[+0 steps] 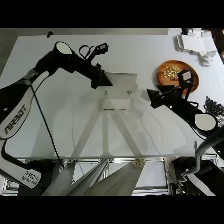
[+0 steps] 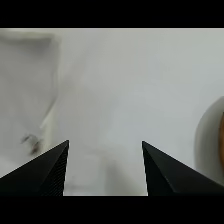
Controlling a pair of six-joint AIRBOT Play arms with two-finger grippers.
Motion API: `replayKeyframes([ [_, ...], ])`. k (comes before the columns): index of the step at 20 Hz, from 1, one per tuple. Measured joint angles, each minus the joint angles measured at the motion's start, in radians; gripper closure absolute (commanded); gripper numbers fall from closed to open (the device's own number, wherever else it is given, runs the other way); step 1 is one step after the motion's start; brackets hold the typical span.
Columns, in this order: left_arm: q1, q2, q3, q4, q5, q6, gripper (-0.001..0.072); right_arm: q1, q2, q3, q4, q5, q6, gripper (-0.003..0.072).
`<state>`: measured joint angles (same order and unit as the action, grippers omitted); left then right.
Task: Fold the box and place the chain.
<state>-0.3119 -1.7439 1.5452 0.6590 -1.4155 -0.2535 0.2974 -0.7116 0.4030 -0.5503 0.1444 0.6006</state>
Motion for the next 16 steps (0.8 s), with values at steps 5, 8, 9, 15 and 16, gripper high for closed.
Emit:
replayKeyframes([
  [5,0.000,0.181,-0.232,0.037,0.093,0.090,0.0709,0.000,0.056,0.019,-0.002,-0.042,0.000,0.0183],
  [8,-0.004,0.200,-0.359,-0.034,0.185,0.207,0.0705,0.000,0.065,0.023,-0.003,-0.051,0.000,0.0184],
  [9,-0.007,0.189,-0.381,-0.053,0.209,0.242,0.0705,0.000,0.067,0.023,-0.003,-0.053,0.000,0.0184],
  [15,-0.032,0.106,-0.435,-0.101,0.324,0.472,0.0705,0.000,0.071,0.024,-0.003,-0.056,0.000,0.0184],
  [16,-0.034,0.095,-0.438,-0.110,0.333,0.506,0.0705,0.000,0.071,0.024,-0.003,-0.056,0.000,0.0184],
])
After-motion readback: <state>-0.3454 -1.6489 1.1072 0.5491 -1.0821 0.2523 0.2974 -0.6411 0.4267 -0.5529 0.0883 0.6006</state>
